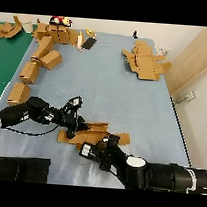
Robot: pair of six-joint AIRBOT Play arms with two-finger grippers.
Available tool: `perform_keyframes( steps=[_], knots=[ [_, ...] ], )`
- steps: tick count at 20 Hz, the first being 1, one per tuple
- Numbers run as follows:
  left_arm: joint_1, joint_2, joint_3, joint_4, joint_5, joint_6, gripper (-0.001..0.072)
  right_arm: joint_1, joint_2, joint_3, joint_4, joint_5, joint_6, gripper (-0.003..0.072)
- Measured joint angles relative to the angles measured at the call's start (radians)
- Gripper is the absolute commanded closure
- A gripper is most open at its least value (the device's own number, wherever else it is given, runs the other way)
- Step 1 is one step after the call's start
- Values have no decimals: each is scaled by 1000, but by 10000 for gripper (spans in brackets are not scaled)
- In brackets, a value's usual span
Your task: Fold the box.
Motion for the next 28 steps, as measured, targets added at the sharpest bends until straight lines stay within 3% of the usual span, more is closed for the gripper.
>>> perform_keyframes(
  steps=[8, 16, 23, 28],
  knots=[
    [0, 0, 0, 0, 0, 0, 699, -56, 16, -7, -38, -23, 101, 107],
    [0, 0, 0, 0, 0, 0, 699, -114, 132, -94, -64, 71, 129, 106],
    [0, 0, 0, -2, 3, 0, 699, -366, 204, -132, 290, 231, -386, 107],
    [0, 0, 0, 0, 0, 0, 699, -502, 213, -121, 548, 245, -732, 107]
  ],
)
